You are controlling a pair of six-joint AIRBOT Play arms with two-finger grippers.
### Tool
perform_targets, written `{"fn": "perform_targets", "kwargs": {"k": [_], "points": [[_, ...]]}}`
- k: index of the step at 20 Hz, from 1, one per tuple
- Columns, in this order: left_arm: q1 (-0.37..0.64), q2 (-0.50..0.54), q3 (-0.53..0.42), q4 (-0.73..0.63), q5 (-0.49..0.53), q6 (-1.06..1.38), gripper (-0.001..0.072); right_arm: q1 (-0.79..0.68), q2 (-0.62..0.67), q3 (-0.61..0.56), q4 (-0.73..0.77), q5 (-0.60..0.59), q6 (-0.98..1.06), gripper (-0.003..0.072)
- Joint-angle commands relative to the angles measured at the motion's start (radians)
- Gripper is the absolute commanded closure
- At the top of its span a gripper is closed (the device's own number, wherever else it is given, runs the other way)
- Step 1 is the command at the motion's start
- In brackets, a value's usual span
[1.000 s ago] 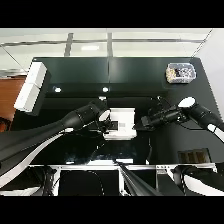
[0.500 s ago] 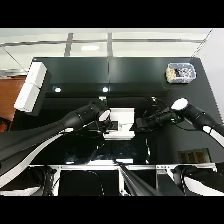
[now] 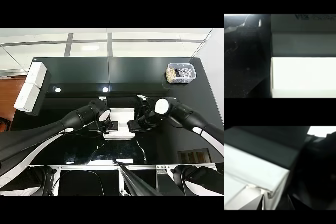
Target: Fold the box and place the chain.
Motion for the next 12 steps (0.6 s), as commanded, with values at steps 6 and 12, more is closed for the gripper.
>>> {"fn": "perform_targets", "kwargs": {"k": [6, 12], "points": [[0.000, 0.000, 0.000, 0.000, 0.007, 0.000, 0.0682, 0.194, -0.021, 0.068, -0.367, -0.003, 0.513, 0.0349], [0.000, 0.000, 0.000, 0.000, 0.006, 0.000, 0.0682, 0.248, -0.105, 0.104, -0.373, 0.016, 0.558, 0.0385]]}}
